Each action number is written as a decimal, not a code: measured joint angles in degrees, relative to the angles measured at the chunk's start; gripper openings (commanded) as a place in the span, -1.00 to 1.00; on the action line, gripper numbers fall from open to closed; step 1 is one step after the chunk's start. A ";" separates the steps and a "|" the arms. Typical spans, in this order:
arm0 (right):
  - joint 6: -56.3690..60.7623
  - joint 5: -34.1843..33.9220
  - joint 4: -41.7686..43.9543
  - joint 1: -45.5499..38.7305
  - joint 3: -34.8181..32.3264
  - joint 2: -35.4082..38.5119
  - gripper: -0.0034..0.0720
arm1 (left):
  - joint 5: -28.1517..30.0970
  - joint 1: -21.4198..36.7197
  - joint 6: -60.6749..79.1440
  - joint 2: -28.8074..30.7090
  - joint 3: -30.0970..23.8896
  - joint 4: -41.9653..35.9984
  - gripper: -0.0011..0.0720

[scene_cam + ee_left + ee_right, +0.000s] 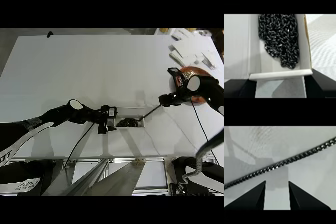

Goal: Fold the box and place the chain.

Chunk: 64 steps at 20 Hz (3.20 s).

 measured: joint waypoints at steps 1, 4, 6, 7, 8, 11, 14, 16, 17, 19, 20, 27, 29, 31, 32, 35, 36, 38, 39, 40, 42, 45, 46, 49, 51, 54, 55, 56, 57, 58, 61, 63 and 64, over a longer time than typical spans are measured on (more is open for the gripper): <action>0.02 -1.03 -0.22 0.42 -0.20 -0.72 -0.06 | 0.00 0.00 0.00 0.00 -0.02 0.02 -0.95; 0.22 -3.58 -0.63 1.55 -0.50 -2.36 -0.06 | 0.00 0.00 0.00 0.00 0.00 0.02 -0.95; 1.18 -4.48 -1.18 2.03 -0.61 -3.65 -0.06 | 0.00 0.00 0.00 0.00 0.00 0.02 -0.95; 1.88 -4.61 -1.92 2.19 -0.63 -4.26 -0.06 | 0.00 -0.02 0.00 0.00 0.00 0.02 -0.95; 2.54 -4.81 -2.49 2.34 -0.66 -4.68 -0.06 | 0.00 -0.02 0.00 0.00 0.00 0.02 -0.95; 3.72 -5.51 -3.50 2.62 -0.68 -5.46 -0.10 | 0.00 -0.02 0.00 0.00 0.00 0.02 -0.95; 4.28 -5.97 -3.89 2.75 -0.68 -5.92 -0.54 | 0.00 0.00 0.00 0.00 0.00 0.02 -0.95; 4.50 -6.14 -4.11 2.75 -0.68 -6.10 -0.85 | 0.00 -0.02 0.00 0.00 -0.02 0.00 -0.95; 4.55 -6.16 -4.11 2.75 -0.68 -6.12 -0.86 | 0.00 0.00 0.00 0.00 0.00 0.02 -0.95; 4.50 -5.92 -4.20 2.78 -0.68 -5.86 -0.86 | 0.00 0.00 0.00 0.00 0.00 0.00 -0.95; 4.46 -5.51 -4.22 2.78 -0.68 -5.22 -0.86 | 0.00 0.00 0.00 0.00 0.00 0.00 -0.95; 2.40 0.48 -3.02 2.78 -0.72 9.97 -0.86 | 0.00 0.00 0.00 0.00 0.00 0.00 -0.95; 1.27 2.12 -0.63 2.78 -0.79 16.61 -0.86 | 0.00 0.00 0.00 0.00 0.00 0.00 -0.95; -0.04 4.09 2.16 2.78 -0.83 23.26 -0.86 | 0.00 0.00 0.00 0.00 -0.02 0.02 -0.95; -0.50 5.11 3.34 2.78 -0.85 26.10 -0.86 | 0.00 -0.02 0.00 0.00 0.00 0.00 -0.95; -1.38 8.74 6.51 2.78 -0.85 33.77 -0.86 | 0.00 0.00 0.00 0.00 0.00 0.02 -0.95; -1.75 9.73 7.78 2.78 -0.85 35.65 -0.86 | 0.00 0.00 0.00 0.00 0.00 0.02 -0.95; -3.48 11.80 12.48 2.78 -0.87 38.49 -0.86 | 0.00 0.00 0.00 0.00 0.00 0.02 -0.95; -4.79 12.70 15.87 2.78 -0.87 39.39 -0.86 | 0.00 0.00 0.00 0.00 0.00 0.00 -0.95; -6.23 13.33 19.37 2.78 -0.87 39.98 -0.86 | 0.00 0.00 0.00 0.00 0.00 0.02 -0.95; -9.68 13.86 26.69 2.80 -0.87 40.72 -0.86 | 0.00 0.00 0.00 0.00 0.00 0.02 -0.95; -14.16 13.38 35.04 2.78 -0.87 41.09 -0.86 | 0.00 0.00 0.00 0.00 -0.02 0.00 -0.95; -15.13 13.27 37.07 2.82 -0.87 40.94 -0.86 | 0.00 0.00 0.00 0.00 0.00 0.00 -0.95; -17.77 12.98 41.92 4.57 -0.92 39.06 -0.86 | 0.00 0.00 0.00 0.00 0.00 0.02 -0.95; -19.69 12.61 43.36 7.26 -0.94 36.70 -0.86 | 0.00 0.00 0.00 0.00 0.00 0.02 -0.95; -21.70 10.84 43.23 11.30 -0.94 32.22 -0.86 | 0.00 0.00 0.00 0.00 0.00 0.00 -0.95; -22.14 9.99 42.75 12.52 -0.94 30.49 -0.86 | 0.00 0.00 0.00 0.00 0.00 0.02 -0.95; -22.38 9.38 42.27 13.55 -0.94 28.89 -0.86 | 0.00 0.00 0.00 0.00 0.00 0.00 -0.95; -22.58 8.79 41.86 14.62 -0.94 27.23 -0.86 | 0.00 -0.02 0.00 0.00 -0.02 0.02 -0.95; -22.75 8.44 41.24 15.56 -0.94 25.73 -0.86 | 0.00 0.00 0.00 0.00 0.00 0.02 -0.95; -22.97 7.50 38.47 17.97 -0.94 21.81 -0.86 | 0.00 0.00 0.00 0.00 0.00 0.00 -0.95; -22.88 6.73 35.91 18.73 -0.94 20.26 -0.86 | 0.00 0.00 0.00 0.00 0.00 0.00 -0.95; -22.75 6.21 34.88 18.95 -0.94 19.80 -0.82 | 0.00 0.00 0.00 0.00 0.00 0.00 -0.95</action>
